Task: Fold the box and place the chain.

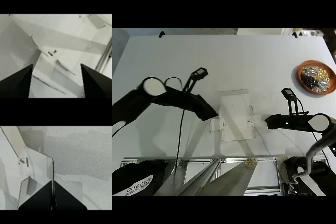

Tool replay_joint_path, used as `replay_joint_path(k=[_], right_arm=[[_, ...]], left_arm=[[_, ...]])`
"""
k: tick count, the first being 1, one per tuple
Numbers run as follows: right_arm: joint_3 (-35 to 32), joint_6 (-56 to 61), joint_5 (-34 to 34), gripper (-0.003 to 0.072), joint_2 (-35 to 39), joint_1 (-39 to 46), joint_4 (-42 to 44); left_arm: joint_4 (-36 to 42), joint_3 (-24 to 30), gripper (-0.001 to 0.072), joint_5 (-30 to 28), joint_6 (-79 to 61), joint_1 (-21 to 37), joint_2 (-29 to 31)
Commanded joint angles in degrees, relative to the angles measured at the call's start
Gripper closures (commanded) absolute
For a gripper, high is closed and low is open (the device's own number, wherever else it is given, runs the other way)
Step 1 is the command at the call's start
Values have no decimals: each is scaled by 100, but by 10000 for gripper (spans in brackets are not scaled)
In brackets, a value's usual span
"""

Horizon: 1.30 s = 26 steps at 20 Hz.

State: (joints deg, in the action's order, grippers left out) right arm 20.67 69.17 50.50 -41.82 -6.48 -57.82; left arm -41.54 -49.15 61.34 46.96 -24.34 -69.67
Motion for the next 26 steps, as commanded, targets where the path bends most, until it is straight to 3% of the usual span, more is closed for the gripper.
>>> replay_joint_path(k=[1,5,13,19,23,26], right_arm=[[-2,0,0,668,4,-7,2],[-2,0,-22,668,4,-7,7],[-2,0,-39,668,4,-7,7],[-2,0,-44,668,4,-7,7],[-2,0,-39,668,4,-7,4],[-2,0,-39,668,2,-7,2]], left_arm=[[1143,-4,55,-114,-1451,236,-918],[1834,-28,56,-245,-2050,640,-1425],[2052,-737,56,280,-2260,675,-2472],[2009,-785,71,535,-2520,337,-2695],[2011,-785,83,295,-2761,-44,-2693],[1952,-785,213,273,-2767,-24,-2693]])
